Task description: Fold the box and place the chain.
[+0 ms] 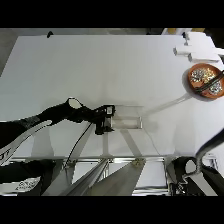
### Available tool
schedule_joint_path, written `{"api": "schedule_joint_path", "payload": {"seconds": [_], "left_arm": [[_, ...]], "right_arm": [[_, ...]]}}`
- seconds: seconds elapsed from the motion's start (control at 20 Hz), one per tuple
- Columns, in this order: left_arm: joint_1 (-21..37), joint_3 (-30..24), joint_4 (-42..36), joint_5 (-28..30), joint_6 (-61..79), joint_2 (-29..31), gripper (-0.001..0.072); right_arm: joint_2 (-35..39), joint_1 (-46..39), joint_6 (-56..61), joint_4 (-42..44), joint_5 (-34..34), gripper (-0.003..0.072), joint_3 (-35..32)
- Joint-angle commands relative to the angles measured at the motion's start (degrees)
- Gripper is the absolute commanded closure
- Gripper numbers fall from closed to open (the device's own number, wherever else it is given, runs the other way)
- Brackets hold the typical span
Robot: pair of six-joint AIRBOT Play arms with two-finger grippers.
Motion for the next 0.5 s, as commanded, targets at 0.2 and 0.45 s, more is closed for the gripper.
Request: {"api": "schedule_joint_path", "payload": {"seconds": [0.2,0.45], "left_arm": [[0.04,0.00,0.00,-0.02,0.02,0.04,0.0675],[0.04,0.00,0.02,0.00,0.02,0.04,0.0675]], "right_arm": [[5.20,20.96,1.64,-1.05,5.81,0.0663,-0.79],[5.62,28.48,5.20,-3.34,7.04,0.0663,-0.79]]}}
